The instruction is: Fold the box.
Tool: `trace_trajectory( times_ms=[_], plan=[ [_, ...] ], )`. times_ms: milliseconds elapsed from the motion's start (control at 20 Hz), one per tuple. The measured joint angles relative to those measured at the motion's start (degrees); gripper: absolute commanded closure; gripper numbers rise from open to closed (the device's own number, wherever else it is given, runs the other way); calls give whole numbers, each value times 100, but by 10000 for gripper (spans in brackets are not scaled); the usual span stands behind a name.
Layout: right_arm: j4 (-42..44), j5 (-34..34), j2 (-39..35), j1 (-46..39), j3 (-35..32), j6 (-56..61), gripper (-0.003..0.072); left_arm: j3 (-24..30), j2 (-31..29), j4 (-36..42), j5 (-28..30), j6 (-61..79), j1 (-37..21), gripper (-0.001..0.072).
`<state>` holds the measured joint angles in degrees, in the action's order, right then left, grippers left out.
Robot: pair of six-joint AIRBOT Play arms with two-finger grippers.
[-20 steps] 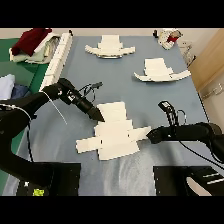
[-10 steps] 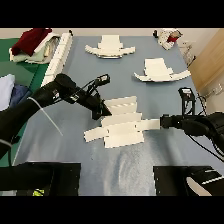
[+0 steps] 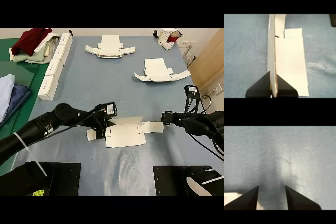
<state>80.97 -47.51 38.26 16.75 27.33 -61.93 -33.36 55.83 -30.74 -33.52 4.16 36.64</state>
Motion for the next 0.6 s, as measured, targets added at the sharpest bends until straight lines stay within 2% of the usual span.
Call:
trace_trajectory(
  times_ms=[200, 350, 500, 600],
  plan=[
    [-4, 15, 0, 0, 0, 66, 178, 286, -116, 4, 240, 31, 254, 696],
    [31, 28, 0, 0, 0, 87, 178, 188, -111, -13, 192, 31, 116, 696],
    [87, 33, 0, 2, 0, 101, 178, -188, 151, -33, -358, -7, -334, 696],
    [66, 35, -4, -7, 0, 103, 178, -525, 516, -31, -949, -70, -634, 696]
  ],
)
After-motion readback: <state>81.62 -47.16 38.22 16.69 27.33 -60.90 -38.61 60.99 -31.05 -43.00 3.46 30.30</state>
